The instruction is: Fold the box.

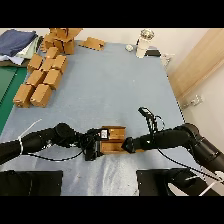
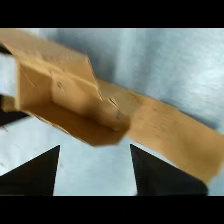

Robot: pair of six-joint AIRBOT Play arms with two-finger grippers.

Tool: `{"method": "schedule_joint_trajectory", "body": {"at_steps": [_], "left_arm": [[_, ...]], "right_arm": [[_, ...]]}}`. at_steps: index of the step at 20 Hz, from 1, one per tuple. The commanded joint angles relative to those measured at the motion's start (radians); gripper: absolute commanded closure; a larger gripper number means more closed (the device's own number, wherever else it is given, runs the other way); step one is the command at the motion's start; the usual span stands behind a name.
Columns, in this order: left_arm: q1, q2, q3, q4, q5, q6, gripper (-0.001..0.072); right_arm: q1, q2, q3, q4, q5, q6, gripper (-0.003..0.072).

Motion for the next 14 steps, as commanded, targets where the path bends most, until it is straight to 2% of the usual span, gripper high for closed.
{"method": "schedule_joint_trajectory", "body": {"at_steps": [1, 3, 6, 10, 14], "left_arm": [[0.0, -0.001, 0.001, 0.0, 0.0, 0.0, 0.0191], [0.0, -0.001, 0.001, 0.0, 0.0, 0.0, 0.0191], [0.0, -0.001, 0.001, 0.0, 0.0, 0.0, 0.0192], [0.0, -0.001, 0.001, 0.0, 0.0, 0.0, 0.0191], [0.0, -0.001, 0.001, 0.0, 0.0, 0.0, 0.0191]], "right_arm": [[0.001, -0.061, 0.001, 0.167, 0.159, 0.133, 0.0674], [0.001, -0.119, 0.005, 0.232, 0.219, 0.063, 0.0681], [0.001, -0.189, 0.043, 0.306, 0.223, -0.055, 0.0683], [-0.021, -0.303, 0.113, 0.288, 0.237, -0.159, 0.0683], [-0.032, -0.447, 0.122, 0.283, 0.233, -0.273, 0.0683]]}}
